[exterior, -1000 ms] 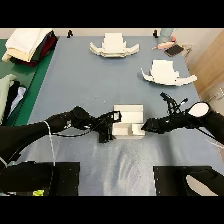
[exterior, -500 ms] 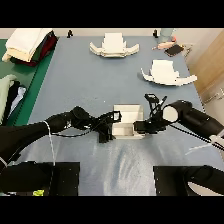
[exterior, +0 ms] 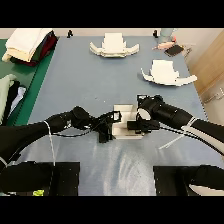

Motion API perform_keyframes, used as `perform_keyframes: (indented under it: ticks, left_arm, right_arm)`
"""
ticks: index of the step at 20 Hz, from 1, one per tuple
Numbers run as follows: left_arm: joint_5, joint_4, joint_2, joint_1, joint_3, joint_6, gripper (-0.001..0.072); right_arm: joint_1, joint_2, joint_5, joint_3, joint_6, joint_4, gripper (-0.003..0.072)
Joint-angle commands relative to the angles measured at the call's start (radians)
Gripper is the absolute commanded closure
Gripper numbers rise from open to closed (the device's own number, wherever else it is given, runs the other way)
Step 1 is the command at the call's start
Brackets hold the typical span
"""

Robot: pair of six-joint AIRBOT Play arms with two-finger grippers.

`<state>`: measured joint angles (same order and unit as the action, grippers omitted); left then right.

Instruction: Fold the box.

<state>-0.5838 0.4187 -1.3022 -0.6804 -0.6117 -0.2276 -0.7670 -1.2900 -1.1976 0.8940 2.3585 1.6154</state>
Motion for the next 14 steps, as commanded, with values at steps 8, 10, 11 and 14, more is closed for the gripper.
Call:
perform_keyframes:
  ticks: [8,10,11,14]
  left_arm:
    - [0.000,0.000,-0.001,0.001,0.000,0.000,0.0230]
    - [0.000,0.000,-0.001,0.001,0.000,0.000,0.0229]
    - [0.000,0.000,-0.001,0.001,0.000,0.000,0.0230]
    - [0.000,0.000,-0.001,0.001,0.000,0.000,0.0229]
  right_arm:
    - [-0.010,-0.038,-0.050,0.017,0.049,0.046,0.0684]
    - [-0.011,-0.031,-0.053,0.018,0.036,0.045,0.0308]
    - [-0.013,-0.021,-0.056,0.019,0.030,0.039,0.0257]
    - [-0.014,0.039,-0.080,0.019,0.014,0.035,0.0257]
